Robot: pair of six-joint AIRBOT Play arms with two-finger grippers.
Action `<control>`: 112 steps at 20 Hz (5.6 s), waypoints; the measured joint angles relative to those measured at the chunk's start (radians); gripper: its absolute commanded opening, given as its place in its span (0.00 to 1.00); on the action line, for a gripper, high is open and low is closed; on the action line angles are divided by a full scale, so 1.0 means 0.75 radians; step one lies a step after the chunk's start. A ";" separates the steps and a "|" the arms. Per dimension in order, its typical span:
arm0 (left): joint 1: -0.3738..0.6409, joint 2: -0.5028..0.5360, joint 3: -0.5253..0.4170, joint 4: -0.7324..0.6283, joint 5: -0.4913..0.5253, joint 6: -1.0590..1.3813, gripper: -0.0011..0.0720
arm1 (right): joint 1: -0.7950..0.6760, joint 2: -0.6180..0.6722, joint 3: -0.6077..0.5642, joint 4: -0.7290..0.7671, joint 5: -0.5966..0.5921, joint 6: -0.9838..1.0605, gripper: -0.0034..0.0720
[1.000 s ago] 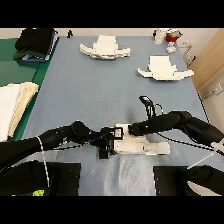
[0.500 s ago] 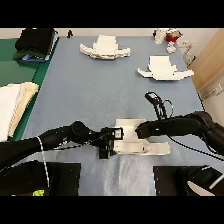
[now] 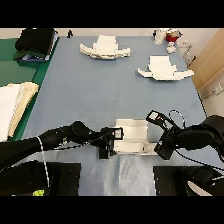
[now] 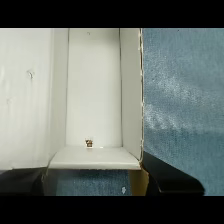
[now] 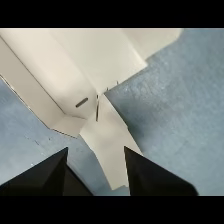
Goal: Fold the box.
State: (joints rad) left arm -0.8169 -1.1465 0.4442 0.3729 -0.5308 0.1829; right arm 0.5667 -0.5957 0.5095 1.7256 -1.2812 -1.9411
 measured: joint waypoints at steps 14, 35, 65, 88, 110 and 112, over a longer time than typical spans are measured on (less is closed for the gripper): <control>0.000 0.000 0.000 0.000 0.000 0.000 0.65 | 0.155 -0.157 -0.038 -0.030 0.157 -0.373 0.82; 0.000 0.000 0.000 0.000 0.000 -0.001 0.65 | 0.191 -0.220 -0.044 0.071 0.346 -0.542 0.35; 0.000 0.000 0.000 -0.001 0.000 -0.001 0.65 | -0.390 -0.248 0.001 -0.400 -0.132 0.872 0.05; 0.000 0.000 0.000 -0.001 0.000 -0.001 0.65 | -0.621 -0.295 -0.091 0.535 0.005 0.505 0.43; 0.000 0.000 0.000 -0.002 0.001 -0.001 0.65 | 0.011 -0.389 0.036 0.288 0.257 0.820 0.76; 0.000 0.000 0.000 -0.002 0.000 -0.001 0.65 | 0.103 -0.430 0.083 0.170 0.262 0.977 0.76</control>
State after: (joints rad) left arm -0.8169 -1.1465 0.4442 0.3714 -0.5308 0.1825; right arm 0.6441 -0.9180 0.5716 1.8530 -1.0843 -1.2083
